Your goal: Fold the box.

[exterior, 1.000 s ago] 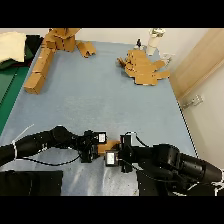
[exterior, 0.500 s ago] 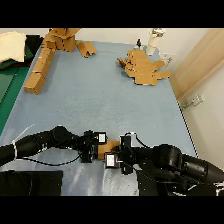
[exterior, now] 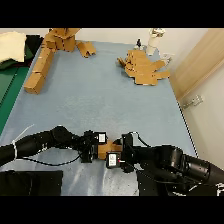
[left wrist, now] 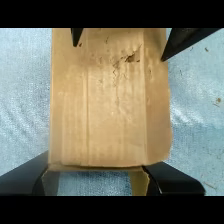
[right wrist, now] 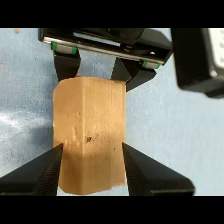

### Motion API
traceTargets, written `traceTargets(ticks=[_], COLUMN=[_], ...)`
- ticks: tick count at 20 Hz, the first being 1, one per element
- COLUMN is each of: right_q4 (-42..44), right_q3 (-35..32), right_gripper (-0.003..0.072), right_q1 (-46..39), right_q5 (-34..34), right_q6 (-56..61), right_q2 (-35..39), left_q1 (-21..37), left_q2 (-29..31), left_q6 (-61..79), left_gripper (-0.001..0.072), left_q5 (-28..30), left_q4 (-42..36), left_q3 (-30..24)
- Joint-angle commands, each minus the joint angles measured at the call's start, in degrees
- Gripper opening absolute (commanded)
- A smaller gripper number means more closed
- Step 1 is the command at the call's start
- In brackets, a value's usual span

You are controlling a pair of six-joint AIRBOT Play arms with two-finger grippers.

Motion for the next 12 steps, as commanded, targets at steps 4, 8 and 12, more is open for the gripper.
traceTargets(ticks=[4,8,12], right_q4=[-2.1,-2.1,-2.1], right_q3=[-0.9,-0.9,-0.8], right_gripper=[0.0581,0.0481,0.0340], right_q1=[0.0,0.0,0.0], right_q5=[0.3,-0.8,-1.0], right_q6=[1.3,2.6,2.6], right_q2=[0.0,-1.7,-2.1], left_q1=[0.0,0.0,0.0], left_q2=[0.0,0.0,0.0], left_q6=[0.0,0.0,0.0], left_gripper=[0.0476,0.0476,0.0476], left_q5=[0.0,0.1,0.0], left_q4=[0.0,0.0,0.0], left_q3=[0.0,0.0,0.0])
